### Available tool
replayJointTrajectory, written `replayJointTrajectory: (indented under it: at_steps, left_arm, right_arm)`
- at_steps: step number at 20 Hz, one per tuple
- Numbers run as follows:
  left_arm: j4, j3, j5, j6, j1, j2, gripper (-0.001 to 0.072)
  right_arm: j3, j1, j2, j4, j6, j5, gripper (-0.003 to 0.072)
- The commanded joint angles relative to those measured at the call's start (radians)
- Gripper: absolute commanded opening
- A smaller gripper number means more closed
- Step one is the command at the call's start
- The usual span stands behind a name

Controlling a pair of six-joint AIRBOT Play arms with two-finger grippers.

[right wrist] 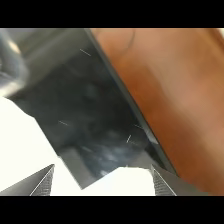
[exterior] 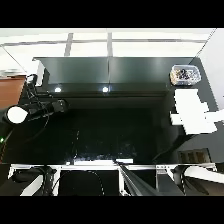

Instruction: Fold the box and place the chain.

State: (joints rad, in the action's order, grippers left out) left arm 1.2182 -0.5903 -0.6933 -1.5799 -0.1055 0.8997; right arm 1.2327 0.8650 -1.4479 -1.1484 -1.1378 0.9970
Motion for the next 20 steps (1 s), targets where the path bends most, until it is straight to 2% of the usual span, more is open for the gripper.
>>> replayJointTrajectory:
  at_steps: [1,3,5,6,7,9,10,11,13,15,18,20]
  left_arm:
    - [-0.005,-0.049,-0.1,-0.026,-0.005,0.063,0.0706]
    - [-0.005,-0.069,-0.093,-0.026,-0.005,0.065,0.0707]
    - [-0.009,-0.074,-0.095,-0.026,-0.005,0.065,0.0707]
    - [-0.022,-0.074,-0.1,-0.026,-0.005,0.065,0.0706]
    - [-0.025,-0.074,-0.105,-0.026,-0.005,0.065,0.0706]
    - [-0.025,-0.074,-0.105,-0.025,-0.005,0.065,0.0706]
    - [-0.025,-0.074,-0.103,-0.025,-0.005,0.065,0.0707]
    - [-0.025,-0.074,-0.102,-0.025,-0.005,0.065,0.0707]
    - [-0.026,-0.074,-0.103,-0.025,-0.005,0.065,0.0707]
    - [-0.024,-0.075,-0.094,-0.024,-0.005,0.065,0.0706]
    - [-0.02,-0.076,-0.082,-0.019,-0.005,0.065,0.0706]
    - [-0.026,-0.076,-0.075,-0.019,-0.005,0.065,0.0706]
  right_arm:
    - [0.133,0.102,-0.16,0.025,0.231,0.256,0.072]
    - [0.137,0.089,-0.195,0.019,0.356,0.294,0.072]
    - [0.137,0.079,-0.217,-0.028,0.391,0.309,0.072]
    - [0.137,0.075,-0.221,-0.067,0.391,0.311,0.0655]
    - [0.137,0.073,-0.221,-0.095,0.391,0.312,0.0518]
    - [0.137,0.074,-0.221,-0.085,0.391,0.312,0.0465]
    - [0.137,0.072,-0.221,-0.078,0.391,0.312,0.0194]
    - [0.137,0.068,-0.221,-0.075,0.391,0.336,0.0028]
    - [0.137,0.063,-0.21,-0.028,0.384,0.397,0.0011]
    - [0.108,0.053,-0.152,0.088,0.364,0.41,0.0011]
    - [-0.025,0.013,0.005,0.262,0.366,0.387,0.0011]
    - [-0.165,-0.031,0.124,0.369,0.373,0.356,0.0011]
